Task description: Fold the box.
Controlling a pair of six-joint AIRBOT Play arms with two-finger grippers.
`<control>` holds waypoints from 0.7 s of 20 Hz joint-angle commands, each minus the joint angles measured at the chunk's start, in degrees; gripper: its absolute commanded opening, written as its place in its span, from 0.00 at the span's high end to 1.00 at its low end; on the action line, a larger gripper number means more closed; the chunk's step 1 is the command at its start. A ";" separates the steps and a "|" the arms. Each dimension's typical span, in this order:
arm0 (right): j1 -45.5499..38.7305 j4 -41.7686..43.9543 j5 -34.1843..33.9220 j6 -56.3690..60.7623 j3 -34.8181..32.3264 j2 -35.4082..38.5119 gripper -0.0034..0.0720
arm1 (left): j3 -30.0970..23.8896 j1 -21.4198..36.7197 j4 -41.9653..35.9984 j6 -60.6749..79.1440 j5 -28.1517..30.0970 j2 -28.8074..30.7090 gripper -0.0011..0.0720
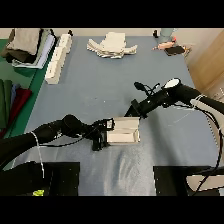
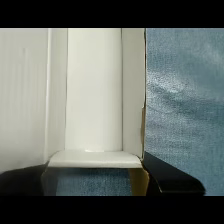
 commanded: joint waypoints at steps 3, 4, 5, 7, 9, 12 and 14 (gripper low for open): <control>7.32 -9.68 -1.68 -4.90 -3.65 5.75 0.95 | 0.00 0.02 0.00 0.00 0.02 0.02 0.27; 8.83 -12.26 -4.31 -4.96 -5.07 7.48 0.95 | 0.00 0.02 0.00 0.00 -0.02 0.02 0.27; 10.19 -14.45 -7.28 -5.07 -6.38 9.20 0.95 | 0.00 0.02 0.00 0.00 0.02 0.02 0.27; 13.05 -18.32 -14.36 -5.42 -9.14 13.22 0.95 | 0.00 0.02 0.00 0.00 0.02 0.02 0.27; 16.22 -21.59 -20.44 -5.42 -11.06 16.92 0.95 | 0.00 0.02 0.00 0.00 0.02 0.02 0.27; 21.00 -25.75 -25.99 -5.49 -12.17 20.63 0.95 | 0.00 0.02 0.00 0.00 0.00 0.02 0.27; 24.09 -28.35 -28.76 -5.53 -12.46 22.88 0.95 | 0.00 0.02 0.00 0.00 0.00 0.02 0.27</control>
